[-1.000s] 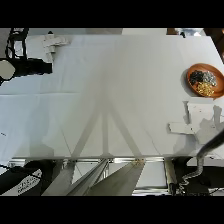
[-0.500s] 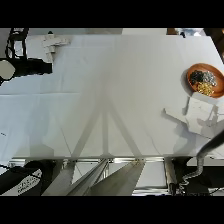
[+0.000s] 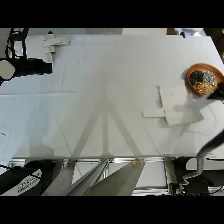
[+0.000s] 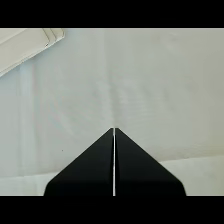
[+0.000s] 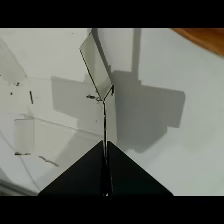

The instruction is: Fold the box and place the chain.

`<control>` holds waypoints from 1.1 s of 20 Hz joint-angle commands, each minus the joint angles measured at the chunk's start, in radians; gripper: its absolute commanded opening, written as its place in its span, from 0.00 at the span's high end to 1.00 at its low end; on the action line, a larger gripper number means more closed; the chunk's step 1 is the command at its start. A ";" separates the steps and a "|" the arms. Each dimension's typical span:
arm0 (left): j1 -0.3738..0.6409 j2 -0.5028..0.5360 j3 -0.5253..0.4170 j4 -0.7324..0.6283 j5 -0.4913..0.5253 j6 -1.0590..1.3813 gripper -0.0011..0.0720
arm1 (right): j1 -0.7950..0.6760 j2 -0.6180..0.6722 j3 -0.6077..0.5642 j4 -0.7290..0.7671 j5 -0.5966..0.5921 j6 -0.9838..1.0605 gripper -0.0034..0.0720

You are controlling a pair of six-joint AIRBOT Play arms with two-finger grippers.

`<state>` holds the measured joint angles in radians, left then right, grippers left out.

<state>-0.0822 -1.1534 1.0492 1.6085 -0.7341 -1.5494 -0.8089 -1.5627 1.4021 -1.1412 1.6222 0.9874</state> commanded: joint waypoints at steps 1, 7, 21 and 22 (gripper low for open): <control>0.001 0.000 0.000 0.000 0.000 0.000 0.97 | 0.154 0.026 0.000 0.204 -0.107 -0.120 0.94; 0.001 0.000 0.000 0.000 0.000 0.000 0.97 | 0.420 0.050 0.000 0.383 -0.281 -0.159 0.94; 0.001 0.000 0.000 0.000 0.000 0.000 0.97 | 0.676 0.056 -0.057 0.543 -0.689 -0.474 0.95; 0.001 0.000 0.000 0.000 0.000 0.000 0.97 | 0.669 0.056 -0.098 0.543 -0.727 -0.499 0.95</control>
<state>-0.0822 -1.1530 1.0492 1.6085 -0.7338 -1.5494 -0.1337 -1.5070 1.3602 -0.6037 1.0004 0.5816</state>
